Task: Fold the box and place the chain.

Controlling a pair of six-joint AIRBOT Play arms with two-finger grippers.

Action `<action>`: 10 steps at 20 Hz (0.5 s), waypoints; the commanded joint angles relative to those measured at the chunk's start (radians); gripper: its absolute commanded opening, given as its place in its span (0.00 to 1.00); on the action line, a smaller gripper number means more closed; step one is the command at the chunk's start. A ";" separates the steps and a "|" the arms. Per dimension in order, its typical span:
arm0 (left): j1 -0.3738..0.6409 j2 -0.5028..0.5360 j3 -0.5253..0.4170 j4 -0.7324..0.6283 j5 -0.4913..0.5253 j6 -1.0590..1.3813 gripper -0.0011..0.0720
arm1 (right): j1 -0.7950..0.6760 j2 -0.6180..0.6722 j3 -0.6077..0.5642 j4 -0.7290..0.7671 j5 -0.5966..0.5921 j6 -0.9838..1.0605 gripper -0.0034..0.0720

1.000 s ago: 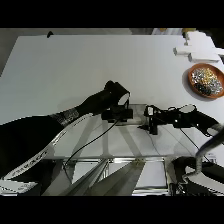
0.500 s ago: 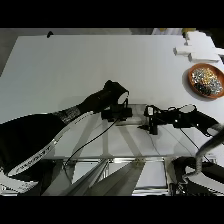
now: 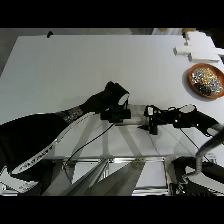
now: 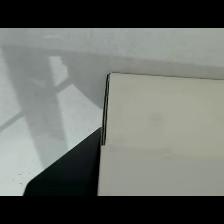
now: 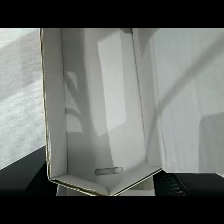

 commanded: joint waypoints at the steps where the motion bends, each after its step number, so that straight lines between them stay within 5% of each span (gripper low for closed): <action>1: -0.002 -0.007 -0.001 0.001 0.004 -0.002 0.10 | 0.000 0.000 0.000 0.000 0.000 0.000 0.57; 2: -0.002 -0.007 -0.001 0.001 0.004 -0.002 0.02 | 0.000 0.000 0.000 0.000 0.000 0.000 0.57; 6: -0.001 -0.007 -0.001 0.001 0.003 -0.001 0.02 | 0.000 0.000 0.000 0.001 0.000 0.000 0.57; 8: -0.001 -0.006 -0.001 0.000 -0.004 0.003 0.27 | 0.000 0.000 0.000 0.000 0.000 0.000 0.57; 10: 0.002 -0.001 0.000 -0.008 -0.023 0.018 0.33 | 0.000 0.000 0.000 0.001 0.000 0.000 0.57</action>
